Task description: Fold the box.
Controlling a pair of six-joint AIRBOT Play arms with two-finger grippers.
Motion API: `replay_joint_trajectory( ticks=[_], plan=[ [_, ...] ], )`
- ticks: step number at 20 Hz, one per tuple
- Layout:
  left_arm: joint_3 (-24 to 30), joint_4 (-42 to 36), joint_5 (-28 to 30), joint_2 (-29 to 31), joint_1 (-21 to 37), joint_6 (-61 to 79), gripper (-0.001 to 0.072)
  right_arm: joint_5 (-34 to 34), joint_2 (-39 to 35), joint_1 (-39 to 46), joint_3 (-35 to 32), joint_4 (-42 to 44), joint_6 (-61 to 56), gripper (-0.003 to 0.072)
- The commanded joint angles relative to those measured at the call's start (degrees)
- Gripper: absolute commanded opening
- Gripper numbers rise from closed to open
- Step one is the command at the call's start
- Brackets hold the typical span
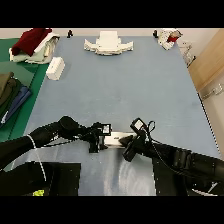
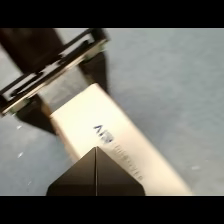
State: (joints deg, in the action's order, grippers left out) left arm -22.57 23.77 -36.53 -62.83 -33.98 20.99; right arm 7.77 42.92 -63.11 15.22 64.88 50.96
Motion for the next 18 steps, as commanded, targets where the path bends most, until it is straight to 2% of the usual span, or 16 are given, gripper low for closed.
replay_joint_trajectory(
  ticks=[1, 3, 5, 10, 12, 15, 18],
  plan=[
    [-0.04, 0.02, 0.0, -0.02, 0.04, 0.02, 0.0464, 17.38, -2.67, -0.07, 8.15, -4.48, 5.42, 0.0005],
    [-0.04, 0.02, 0.0, -0.02, 0.04, 0.02, 0.0464, 26.36, -1.92, -0.04, 12.9, -2.8, 12.37, 0.0003],
    [-0.04, 0.02, 0.0, -0.02, 0.04, 0.02, 0.0464, 29.49, -1.55, 2.01, 15.56, 4.02, 22.03, 0.0001],
    [-0.04, 0.02, 0.02, -0.02, 0.04, 0.02, 0.0464, 34.07, -0.5, 18.21, 18.62, 36.52, 55.01, 0.0],
    [-0.04, 0.02, 0.0, -0.02, 0.04, 0.02, 0.0464, 38.84, 1.55, 25.99, 20.41, 44.76, 66.38, 0.0],
    [-0.04, 0.02, 0.0, -0.02, 0.04, 0.02, 0.0464, 46.18, 6.73, 36.22, 24.76, 49.22, 74.49, 0.0],
    [-0.04, 0.02, 0.0, -0.02, 0.04, 0.02, 0.0464, 48.02, 12.92, 45.07, 28.72, 50.12, 75.71, 0.0]
  ],
)
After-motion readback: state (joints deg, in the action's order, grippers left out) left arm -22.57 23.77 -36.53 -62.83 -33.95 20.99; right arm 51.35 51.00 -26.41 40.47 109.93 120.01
